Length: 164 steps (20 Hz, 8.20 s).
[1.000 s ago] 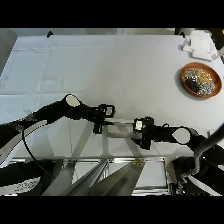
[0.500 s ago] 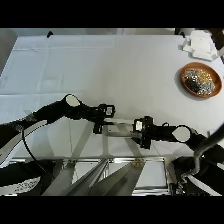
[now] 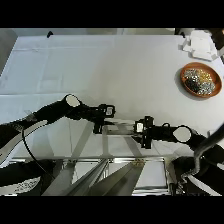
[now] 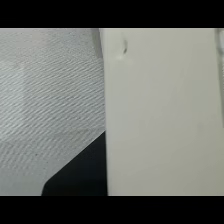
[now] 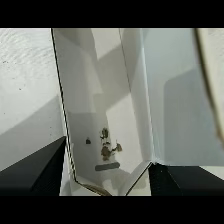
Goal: Fold the box and place the chain.
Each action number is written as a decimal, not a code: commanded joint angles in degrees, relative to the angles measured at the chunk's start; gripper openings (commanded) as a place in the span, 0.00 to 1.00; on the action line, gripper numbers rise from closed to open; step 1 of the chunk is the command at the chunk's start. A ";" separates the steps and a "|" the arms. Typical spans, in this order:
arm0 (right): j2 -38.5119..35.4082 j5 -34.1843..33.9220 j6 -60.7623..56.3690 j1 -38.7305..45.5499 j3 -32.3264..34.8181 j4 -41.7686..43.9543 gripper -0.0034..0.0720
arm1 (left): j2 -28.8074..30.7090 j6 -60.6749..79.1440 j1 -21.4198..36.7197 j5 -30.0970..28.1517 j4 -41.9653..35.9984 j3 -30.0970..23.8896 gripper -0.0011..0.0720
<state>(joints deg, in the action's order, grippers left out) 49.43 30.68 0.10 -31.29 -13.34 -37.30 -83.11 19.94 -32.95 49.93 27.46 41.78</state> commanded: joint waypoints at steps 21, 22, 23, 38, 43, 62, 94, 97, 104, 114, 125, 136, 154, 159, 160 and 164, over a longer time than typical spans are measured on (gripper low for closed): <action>3.82 0.15 12.02 0.04 0.68 7.58 0.80 | 0.00 0.02 0.00 0.04 0.02 0.04 0.03; 4.68 0.17 12.46 0.04 0.68 7.58 0.72 | 0.00 0.00 0.00 0.04 0.04 0.04 0.03; 5.14 0.15 12.46 0.04 0.68 7.56 0.67 | 0.00 0.00 0.00 0.04 0.02 0.04 0.03; 5.18 -0.09 12.41 0.04 0.68 7.19 0.59 | 0.00 0.00 0.00 0.04 0.02 0.04 0.03; 5.18 -0.11 12.41 0.04 0.68 7.21 0.62 | 0.00 0.00 0.00 0.04 0.02 0.04 0.03; 6.29 -0.17 12.41 1.49 0.68 10.29 0.66 | 0.00 0.00 0.00 0.04 0.04 0.04 0.03; 6.54 -5.92 12.17 1.46 0.66 8.68 0.63 | 0.00 0.02 0.00 0.04 0.02 0.04 0.03; 6.54 -5.62 12.22 1.46 0.66 8.70 0.64 | 0.00 0.00 0.00 0.04 0.02 0.04 0.03; 6.54 -3.91 12.92 1.51 0.66 11.45 0.68 | 0.00 0.02 0.00 0.04 0.02 0.04 0.03; 6.54 0.39 15.61 4.63 0.66 13.77 0.70 | 0.00 0.02 0.00 0.04 0.02 0.04 0.03; 7.39 1.18 16.96 4.63 0.66 14.86 0.71 | 0.00 0.00 0.00 0.04 0.02 0.04 0.03; 8.33 0.04 16.98 4.63 0.66 13.07 0.58 | 0.00 0.00 0.00 0.04 0.04 0.04 0.03; 8.31 0.09 16.92 4.63 0.66 12.07 0.59 | 0.00 0.00 0.00 0.04 0.04 0.04 0.03; 8.31 0.09 16.90 4.63 0.63 12.07 0.59 | 0.00 0.02 0.00 0.04 0.02 0.04 0.03; 8.31 0.09 16.90 4.63 0.66 12.07 0.59 | 0.00 0.02 0.00 -0.35 -0.24 0.04 0.03; 8.31 0.09 16.92 4.63 0.63 12.07 0.59 | 0.00 -0.02 0.00 0.33 -1.07 0.04 0.03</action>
<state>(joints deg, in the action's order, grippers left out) 57.74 30.72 16.99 -26.68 -12.73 -25.23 -83.15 19.94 -32.95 49.84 27.00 41.78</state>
